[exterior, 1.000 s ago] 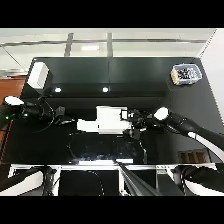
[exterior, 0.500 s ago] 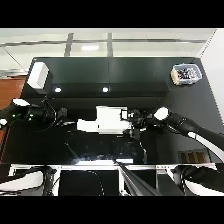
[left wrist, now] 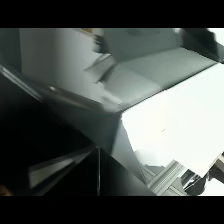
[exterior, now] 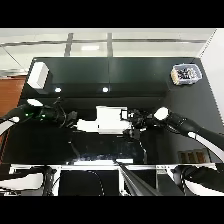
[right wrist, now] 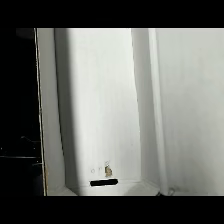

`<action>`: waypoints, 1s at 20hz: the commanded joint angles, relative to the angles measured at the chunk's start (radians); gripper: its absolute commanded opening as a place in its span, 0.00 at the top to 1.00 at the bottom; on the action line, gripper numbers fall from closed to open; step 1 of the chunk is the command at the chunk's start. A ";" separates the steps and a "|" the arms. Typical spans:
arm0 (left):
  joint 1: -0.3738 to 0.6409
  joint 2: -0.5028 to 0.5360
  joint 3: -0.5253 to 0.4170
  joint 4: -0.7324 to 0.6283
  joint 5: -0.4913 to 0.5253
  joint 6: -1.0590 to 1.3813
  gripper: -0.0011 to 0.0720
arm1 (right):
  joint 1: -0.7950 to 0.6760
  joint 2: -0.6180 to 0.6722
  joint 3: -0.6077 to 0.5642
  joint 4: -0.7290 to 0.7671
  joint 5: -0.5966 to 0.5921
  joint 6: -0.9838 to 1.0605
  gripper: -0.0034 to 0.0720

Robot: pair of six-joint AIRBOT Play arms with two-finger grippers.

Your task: Fold the box and place the chain.

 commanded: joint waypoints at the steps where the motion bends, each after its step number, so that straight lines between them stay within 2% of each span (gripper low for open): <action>1: -0.100 -0.005 0.021 -0.034 0.014 0.014 0.95 | 0.001 0.000 0.000 0.000 0.000 0.000 0.74; 3: -0.123 -0.005 0.045 -0.033 -0.045 0.045 0.92 | 0.001 0.000 0.000 0.000 0.000 0.000 0.74; 4: -0.122 -0.005 0.055 -0.033 -0.076 0.054 0.69 | 0.001 0.000 0.000 0.000 0.000 0.000 0.74; 5: -0.119 -0.004 0.065 -0.033 -0.097 0.054 0.41 | 0.001 0.000 0.000 0.000 0.000 0.000 0.74; 6: -0.114 -0.004 0.075 -0.034 -0.115 0.053 0.24 | 0.001 0.000 0.000 0.000 0.000 0.000 0.74; 11: -0.127 -0.004 0.127 -0.091 -0.184 0.051 0.22 | 0.001 0.000 0.000 0.000 0.000 0.000 0.74; 16: -0.208 -0.004 0.166 -0.090 -0.169 0.021 0.22 | 0.001 0.000 0.000 0.000 0.000 0.000 0.74; 19: -0.250 -0.004 0.211 -0.015 -0.141 -0.069 0.32 | 0.001 0.000 0.000 0.000 0.000 0.000 0.74; 20: -0.266 -0.004 0.230 0.026 -0.134 -0.114 0.33 | 0.001 0.000 0.000 0.000 0.000 0.000 0.74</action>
